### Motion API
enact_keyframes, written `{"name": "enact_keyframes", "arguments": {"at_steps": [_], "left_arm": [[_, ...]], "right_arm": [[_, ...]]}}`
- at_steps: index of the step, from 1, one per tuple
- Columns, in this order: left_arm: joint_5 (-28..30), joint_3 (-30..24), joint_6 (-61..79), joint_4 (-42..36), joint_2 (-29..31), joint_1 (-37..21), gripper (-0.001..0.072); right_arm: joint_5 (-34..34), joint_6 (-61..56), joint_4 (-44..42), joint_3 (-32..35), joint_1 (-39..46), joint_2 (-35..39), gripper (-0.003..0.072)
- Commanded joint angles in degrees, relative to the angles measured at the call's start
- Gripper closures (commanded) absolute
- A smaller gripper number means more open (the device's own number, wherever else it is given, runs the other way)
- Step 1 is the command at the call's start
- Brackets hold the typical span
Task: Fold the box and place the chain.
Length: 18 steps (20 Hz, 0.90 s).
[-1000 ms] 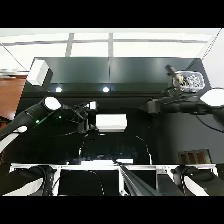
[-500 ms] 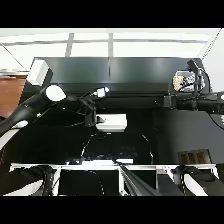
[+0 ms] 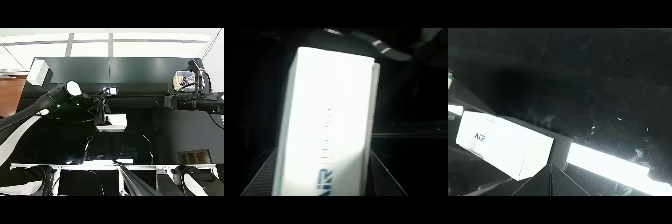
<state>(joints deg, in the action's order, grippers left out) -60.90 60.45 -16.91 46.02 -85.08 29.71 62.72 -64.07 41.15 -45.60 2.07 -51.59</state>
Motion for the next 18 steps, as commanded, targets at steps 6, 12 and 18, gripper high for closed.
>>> {"name": "enact_keyframes", "arguments": {"at_steps": [6,12,18], "left_arm": [[0.92,0.39,-0.11,8.55,-0.81,6.08,-0.0011],[10.03,0.24,0.15,15.28,-1.81,11.10,-0.0007],[11.65,0.20,-8.33,20.90,-0.42,12.20,0.0384]], "right_arm": [[-0.02,0.02,0.09,-0.07,0.04,0.02,0.0667],[-0.17,0.02,0.09,-0.07,0.04,0.02,0.0667],[-0.96,0.00,0.87,-0.07,0.04,0.02,0.0667]]}}
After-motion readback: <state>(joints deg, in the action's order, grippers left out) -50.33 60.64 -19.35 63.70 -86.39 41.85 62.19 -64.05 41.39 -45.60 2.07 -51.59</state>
